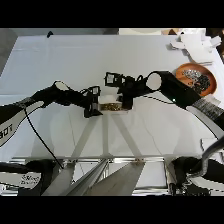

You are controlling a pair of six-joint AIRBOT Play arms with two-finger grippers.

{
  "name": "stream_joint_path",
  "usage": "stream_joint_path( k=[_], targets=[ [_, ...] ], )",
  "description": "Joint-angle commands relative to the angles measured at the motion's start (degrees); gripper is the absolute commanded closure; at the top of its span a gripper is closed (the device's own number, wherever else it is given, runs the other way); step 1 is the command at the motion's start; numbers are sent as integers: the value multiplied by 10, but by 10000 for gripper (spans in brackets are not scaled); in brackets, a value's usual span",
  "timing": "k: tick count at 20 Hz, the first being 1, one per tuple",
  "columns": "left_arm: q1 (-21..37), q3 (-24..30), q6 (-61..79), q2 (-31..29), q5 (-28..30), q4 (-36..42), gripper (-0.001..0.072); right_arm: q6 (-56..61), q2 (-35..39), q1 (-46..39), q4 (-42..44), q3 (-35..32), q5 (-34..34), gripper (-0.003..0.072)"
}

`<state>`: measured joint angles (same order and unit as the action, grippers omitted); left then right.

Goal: Fold the box and place the chain.

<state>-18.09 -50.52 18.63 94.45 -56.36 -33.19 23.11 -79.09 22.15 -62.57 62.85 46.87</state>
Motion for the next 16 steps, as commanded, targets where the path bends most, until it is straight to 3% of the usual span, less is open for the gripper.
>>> stream_joint_path(
  k=[1, 9, 10, 13, 16],
  targets=[
    [0, 0, 0, 0, 0, 0, 435, -24, 1, 8, 1, -1, -5, 365],
    [0, 0, 0, 0, 0, 0, 435, -28, 2, 8, 1, -2, 45, 366],
    [0, 0, 0, 0, 0, 0, 435, -28, 2, 8, 1, -3, 49, 379],
    [0, 0, 0, 0, 0, 0, 435, -29, 3, 8, 0, -13, 49, 517],
    [0, 0, 0, 0, 0, 0, 435, -28, 4, 9, 0, -26, 47, 543]
  ],
)
